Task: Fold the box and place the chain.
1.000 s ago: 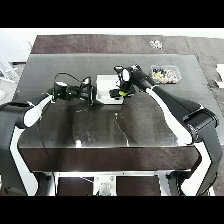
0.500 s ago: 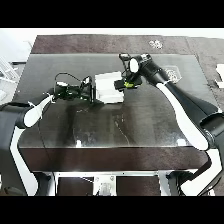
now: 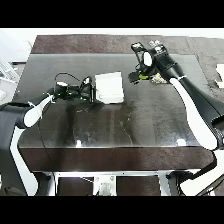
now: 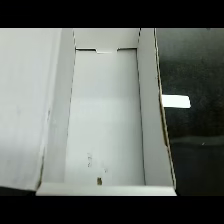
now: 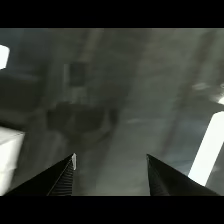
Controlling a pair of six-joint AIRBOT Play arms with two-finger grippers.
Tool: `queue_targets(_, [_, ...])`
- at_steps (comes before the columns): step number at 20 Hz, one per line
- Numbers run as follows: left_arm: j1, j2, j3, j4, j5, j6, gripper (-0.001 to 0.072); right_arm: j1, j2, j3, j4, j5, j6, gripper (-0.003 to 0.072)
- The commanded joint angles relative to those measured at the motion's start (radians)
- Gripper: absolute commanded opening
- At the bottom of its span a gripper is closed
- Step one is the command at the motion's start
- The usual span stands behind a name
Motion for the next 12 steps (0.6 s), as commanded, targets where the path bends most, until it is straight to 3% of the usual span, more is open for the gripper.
queue_targets(1, [0.001,0.0,0.0,0.009,0.002,0.0,0.0471,-0.08,0.0,-0.005,-0.074,-0.119,-0.058,0.053])
queue_targets(7, [0.001,0.0,-0.001,0.067,0.037,0.0,0.0471,-0.239,-0.004,-0.043,-0.063,-0.2,-0.057,0.053])
queue_targets(12, [0.001,0.0,-0.001,0.087,0.055,0.0,0.0471,-0.293,-0.014,-0.126,-0.063,-0.385,-0.063,0.0512])
